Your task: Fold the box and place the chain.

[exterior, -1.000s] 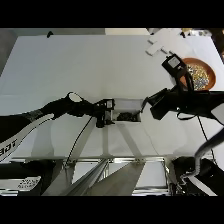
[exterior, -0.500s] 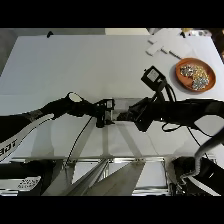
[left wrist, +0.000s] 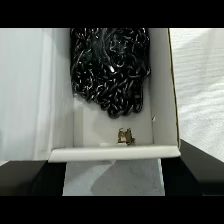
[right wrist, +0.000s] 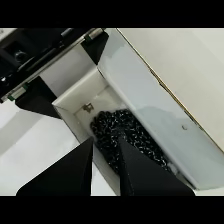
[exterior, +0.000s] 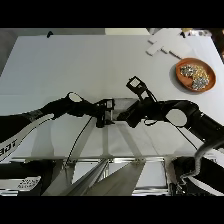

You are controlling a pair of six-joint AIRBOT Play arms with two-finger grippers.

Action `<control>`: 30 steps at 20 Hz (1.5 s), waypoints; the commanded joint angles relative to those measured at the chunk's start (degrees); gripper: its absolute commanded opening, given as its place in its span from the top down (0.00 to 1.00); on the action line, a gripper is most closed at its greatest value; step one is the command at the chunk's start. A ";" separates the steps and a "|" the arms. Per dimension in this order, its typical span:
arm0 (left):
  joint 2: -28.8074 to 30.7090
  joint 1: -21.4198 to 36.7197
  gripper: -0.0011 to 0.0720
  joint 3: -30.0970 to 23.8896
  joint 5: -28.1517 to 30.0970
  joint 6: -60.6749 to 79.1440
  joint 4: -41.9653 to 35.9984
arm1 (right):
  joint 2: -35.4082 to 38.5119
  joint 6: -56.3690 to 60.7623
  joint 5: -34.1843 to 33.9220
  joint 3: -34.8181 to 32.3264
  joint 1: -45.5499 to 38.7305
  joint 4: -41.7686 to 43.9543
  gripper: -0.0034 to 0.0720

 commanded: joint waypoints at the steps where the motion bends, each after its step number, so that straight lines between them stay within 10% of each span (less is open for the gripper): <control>1: 0.04 0.02 0.94 0.04 0.00 0.00 0.02 | 0.02 -3.65 -1.55 0.22 -0.98 -0.13 0.71; 11: 0.04 0.02 0.94 0.04 0.00 0.02 0.02 | 2.86 -28.79 9.38 10.08 -27.65 7.21 0.75; 20: 0.04 0.02 0.94 0.04 0.00 0.02 0.02 | -5.70 -48.81 10.58 2.51 -27.87 -2.56 0.55; 22: 0.04 0.02 0.94 0.04 0.00 0.00 0.02 | -5.79 -55.91 6.49 -1.92 -27.71 -2.60 0.37; 30: 0.04 0.02 0.94 0.04 0.02 0.00 0.02 | -5.90 -78.58 -1.42 -9.94 -22.23 5.53 0.50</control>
